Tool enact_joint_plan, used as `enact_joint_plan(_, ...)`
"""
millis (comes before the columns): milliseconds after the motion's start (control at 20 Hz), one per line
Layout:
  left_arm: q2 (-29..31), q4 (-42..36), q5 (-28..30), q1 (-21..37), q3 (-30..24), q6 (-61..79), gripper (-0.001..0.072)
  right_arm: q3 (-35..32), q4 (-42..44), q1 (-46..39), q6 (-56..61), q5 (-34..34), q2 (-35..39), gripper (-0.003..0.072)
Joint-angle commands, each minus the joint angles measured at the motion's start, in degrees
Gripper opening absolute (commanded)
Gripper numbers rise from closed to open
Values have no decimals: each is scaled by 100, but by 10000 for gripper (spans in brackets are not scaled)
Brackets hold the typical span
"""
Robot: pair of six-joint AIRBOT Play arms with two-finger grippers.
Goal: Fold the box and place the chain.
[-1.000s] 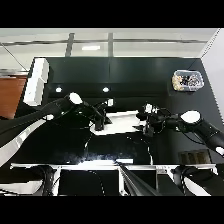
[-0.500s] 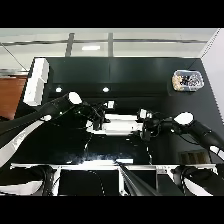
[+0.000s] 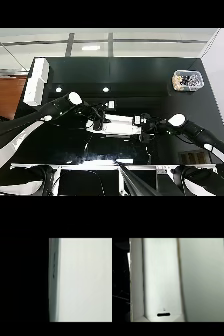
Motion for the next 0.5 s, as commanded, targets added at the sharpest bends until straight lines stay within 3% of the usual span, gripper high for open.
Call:
enact_joint_plan(0, 4, 4, 2, 0, 7, -24, 26, -2, -129, 7, 94, -20, -15, 639)
enact_joint_plan(450, 4, 4, 2, 0, 7, -24, 26, -2, -317, 9, 234, -57, -92, 638)
